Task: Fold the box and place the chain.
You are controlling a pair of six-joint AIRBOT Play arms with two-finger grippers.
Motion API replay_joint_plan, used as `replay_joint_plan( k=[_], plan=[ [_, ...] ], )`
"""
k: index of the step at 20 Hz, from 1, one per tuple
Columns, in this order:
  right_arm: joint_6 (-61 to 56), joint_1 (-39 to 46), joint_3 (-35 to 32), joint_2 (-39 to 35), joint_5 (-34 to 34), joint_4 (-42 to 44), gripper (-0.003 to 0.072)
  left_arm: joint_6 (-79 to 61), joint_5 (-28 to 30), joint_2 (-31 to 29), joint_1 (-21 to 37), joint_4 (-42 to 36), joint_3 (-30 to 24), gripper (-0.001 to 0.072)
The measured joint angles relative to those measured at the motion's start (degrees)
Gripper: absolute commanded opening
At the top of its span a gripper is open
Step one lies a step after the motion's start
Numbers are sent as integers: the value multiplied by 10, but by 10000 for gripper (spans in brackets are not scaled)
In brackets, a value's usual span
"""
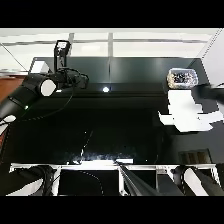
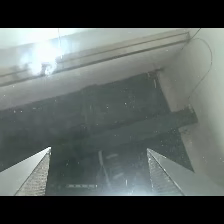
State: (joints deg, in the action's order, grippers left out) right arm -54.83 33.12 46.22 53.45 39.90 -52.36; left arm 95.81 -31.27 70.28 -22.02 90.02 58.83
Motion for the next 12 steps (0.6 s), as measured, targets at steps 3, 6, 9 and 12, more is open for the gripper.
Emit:
replay_joint_plan(
  k=[3,6,9,12],
  plan=[
    [-78,123,88,119,20,-68,710,-1,-7,3,0,0,3,703],
    [-108,212,153,225,103,-75,708,-1,-9,4,0,0,3,703],
    [-61,253,200,306,186,-54,709,-1,-10,5,0,-2,3,702],
    [-12,269,252,384,280,-20,708,0,-26,5,0,-3,3,703]
  ],
)
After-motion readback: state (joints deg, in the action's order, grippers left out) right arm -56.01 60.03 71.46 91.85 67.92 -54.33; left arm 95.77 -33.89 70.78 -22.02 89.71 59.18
